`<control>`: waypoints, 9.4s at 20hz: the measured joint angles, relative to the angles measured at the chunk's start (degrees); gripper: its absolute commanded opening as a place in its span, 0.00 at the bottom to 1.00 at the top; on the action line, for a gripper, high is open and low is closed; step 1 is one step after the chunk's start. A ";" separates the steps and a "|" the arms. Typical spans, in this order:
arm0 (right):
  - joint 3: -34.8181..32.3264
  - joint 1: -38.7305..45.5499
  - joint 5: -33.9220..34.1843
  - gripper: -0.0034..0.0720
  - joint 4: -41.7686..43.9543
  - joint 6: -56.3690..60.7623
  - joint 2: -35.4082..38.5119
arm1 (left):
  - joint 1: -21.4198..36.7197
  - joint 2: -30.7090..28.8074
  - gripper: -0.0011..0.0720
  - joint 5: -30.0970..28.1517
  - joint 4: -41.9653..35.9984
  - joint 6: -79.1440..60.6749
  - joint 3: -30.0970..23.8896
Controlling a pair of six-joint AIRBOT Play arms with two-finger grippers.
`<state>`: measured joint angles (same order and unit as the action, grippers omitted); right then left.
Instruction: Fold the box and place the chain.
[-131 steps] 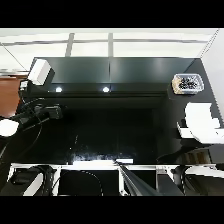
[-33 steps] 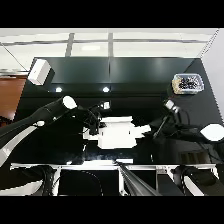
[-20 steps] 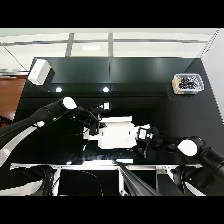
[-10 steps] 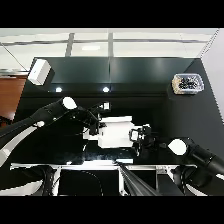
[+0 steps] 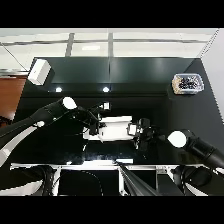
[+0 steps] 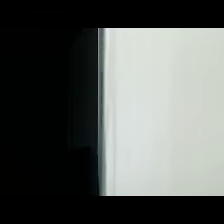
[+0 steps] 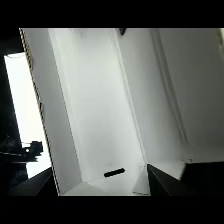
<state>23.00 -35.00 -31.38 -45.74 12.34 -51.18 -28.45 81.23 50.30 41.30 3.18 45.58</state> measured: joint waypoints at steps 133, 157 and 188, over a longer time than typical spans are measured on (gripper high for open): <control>3.93 5.49 -4.55 0.36 15.39 -21.86 -17.09 | -1.09 -10.32 0.62 5.84 16.06 15.54 -0.02; 3.93 5.49 -5.90 0.36 14.99 -22.91 -17.09 | 1.25 -19.02 0.05 -6.64 -37.13 11.76 -17.90; 3.93 5.49 -5.75 0.36 15.06 -22.84 -17.09 | 8.24 -18.21 0.12 8.20 8.26 28.59 -4.33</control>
<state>26.94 -29.52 -37.12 -30.68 -10.50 -68.27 -20.21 63.02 58.50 49.56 31.77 41.25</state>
